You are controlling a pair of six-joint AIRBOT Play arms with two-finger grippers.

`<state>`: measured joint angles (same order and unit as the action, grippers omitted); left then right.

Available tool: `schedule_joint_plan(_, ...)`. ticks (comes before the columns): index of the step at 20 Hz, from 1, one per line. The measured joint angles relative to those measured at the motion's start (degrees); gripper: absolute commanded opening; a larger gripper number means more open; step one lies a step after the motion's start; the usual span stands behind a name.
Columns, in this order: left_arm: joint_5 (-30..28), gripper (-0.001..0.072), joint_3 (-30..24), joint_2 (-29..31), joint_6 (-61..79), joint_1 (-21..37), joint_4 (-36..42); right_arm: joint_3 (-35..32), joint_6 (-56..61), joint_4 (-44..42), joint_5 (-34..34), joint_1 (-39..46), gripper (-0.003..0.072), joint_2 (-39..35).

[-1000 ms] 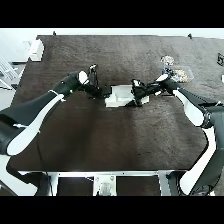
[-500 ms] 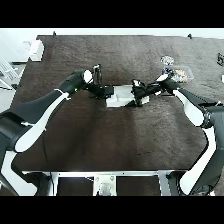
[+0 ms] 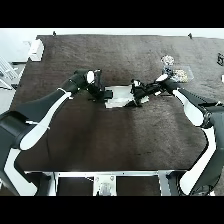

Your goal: Fold the box and place the chain.

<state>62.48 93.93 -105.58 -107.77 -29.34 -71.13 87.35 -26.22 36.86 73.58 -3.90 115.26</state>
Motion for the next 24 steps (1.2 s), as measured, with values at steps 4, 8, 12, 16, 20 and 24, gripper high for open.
schedule_joint_plan(4,1.2,0.0320,1.9,-0.7,-0.5,-0.1,-1.6,0.0,0.1,0.0,0.0,0.0,0.0537,0.0)
schedule_joint_plan(8,4.7,0.0320,6.9,-3.6,-1.3,-0.6,-2.7,0.0,0.1,0.0,0.0,0.0,0.0537,0.0)
schedule_joint_plan(12,11.8,0.0320,15.2,-9.1,-4.0,-1.0,-4.4,0.0,0.1,0.0,0.0,0.0,0.0537,0.0)
schedule_joint_plan(16,17.7,0.0319,20.9,-13.9,-6.4,-1.0,-3.9,0.0,0.1,0.0,0.0,0.0,0.0537,0.0)
schedule_joint_plan(20,20.0,0.0277,22.8,-15.6,-7.3,-1.0,-3.7,0.0,0.0,0.0,0.0,0.0,0.0537,0.0)
schedule_joint_plan(24,21.2,0.0100,23.5,-15.8,-7.9,-1.1,-4.9,0.0,0.1,-0.5,0.1,0.0,0.0537,0.0)
